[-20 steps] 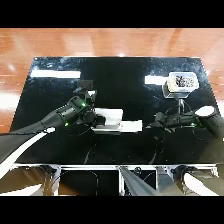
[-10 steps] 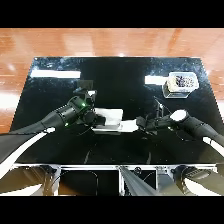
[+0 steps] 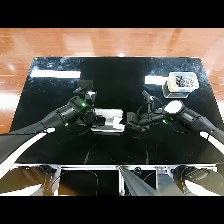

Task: Fold the box and place the chain.

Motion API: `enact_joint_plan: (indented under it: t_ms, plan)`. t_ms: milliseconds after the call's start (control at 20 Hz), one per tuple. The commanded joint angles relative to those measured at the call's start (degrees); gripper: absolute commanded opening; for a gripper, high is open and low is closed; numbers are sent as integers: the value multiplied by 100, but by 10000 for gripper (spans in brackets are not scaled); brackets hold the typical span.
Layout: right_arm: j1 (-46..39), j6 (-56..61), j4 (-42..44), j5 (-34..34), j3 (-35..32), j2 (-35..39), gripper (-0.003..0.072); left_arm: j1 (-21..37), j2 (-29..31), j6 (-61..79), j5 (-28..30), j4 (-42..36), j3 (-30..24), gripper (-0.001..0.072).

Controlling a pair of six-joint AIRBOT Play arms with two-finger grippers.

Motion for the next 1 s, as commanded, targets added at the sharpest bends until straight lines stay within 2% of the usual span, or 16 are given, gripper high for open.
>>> enact_joint_plan:
  t_ms: [0, 200, 350, 550, 600, 700, 950]
  plan:
    - [13, 76, -90, 306, 111, -4, 689, -2, -4, 2, -39, 7, -2, 20]
    - [61, 173, -205, 190, 212, -4, 688, -2, -4, 4, -22, 7, -2, 20]
    - [411, 645, -573, -258, 341, -4, 688, -2, -4, 4, -20, 7, -2, 20]
    - [1095, 2044, -1888, -756, 708, -7, 682, 0, -4, 4, -22, 9, -2, 20]
    - [1257, 2490, -2345, -767, 833, -9, 657, -2, -4, 4, -22, 7, -2, 20]
    - [1519, 3322, -3152, -758, 1058, -63, 657, 0, -4, 4, -22, 7, -2, 20]
    - [2050, 4260, -4113, -393, 1698, -599, 648, 0, -4, 4, -15, 11, -2, 20]
